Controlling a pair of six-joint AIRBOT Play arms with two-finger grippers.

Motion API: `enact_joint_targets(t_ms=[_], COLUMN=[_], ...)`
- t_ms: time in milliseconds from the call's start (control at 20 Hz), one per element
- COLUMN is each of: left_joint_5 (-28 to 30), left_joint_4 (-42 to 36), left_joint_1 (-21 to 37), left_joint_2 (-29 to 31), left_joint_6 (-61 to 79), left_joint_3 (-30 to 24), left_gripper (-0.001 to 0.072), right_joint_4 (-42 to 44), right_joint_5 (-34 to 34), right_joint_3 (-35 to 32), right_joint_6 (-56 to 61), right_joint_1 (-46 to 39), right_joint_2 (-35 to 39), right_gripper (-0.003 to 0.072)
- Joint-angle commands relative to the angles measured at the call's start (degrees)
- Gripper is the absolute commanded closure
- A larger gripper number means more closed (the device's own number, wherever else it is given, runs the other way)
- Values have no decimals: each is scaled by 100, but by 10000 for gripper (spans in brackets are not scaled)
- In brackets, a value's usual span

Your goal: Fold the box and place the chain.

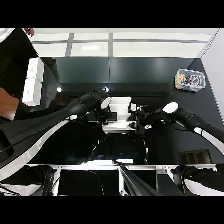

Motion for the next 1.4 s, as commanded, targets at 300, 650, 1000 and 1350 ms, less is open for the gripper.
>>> enact_joint_targets(t_ms=[300,650,1000,1350], left_joint_5=[151,118,42,13], left_joint_4=[24,44,46,44], left_joint_1=[0,0,0,0], left_joint_2=[-22,-22,-22,-22], left_joint_6=[111,107,103,105], left_joint_3=[-2,240,238,238], left_gripper=[683,685,684,684], right_joint_4=[-1506,-2048,-1416,-350], right_joint_5=[136,496,1663,1912], right_joint_3=[7,-4,-216,-164], right_joint_6=[2227,5869,8094,6959], right_joint_1=[-94,-2426,-3453,-2321], right_joint_2=[859,1965,380,-428], right_gripper=[670,669,671,668])
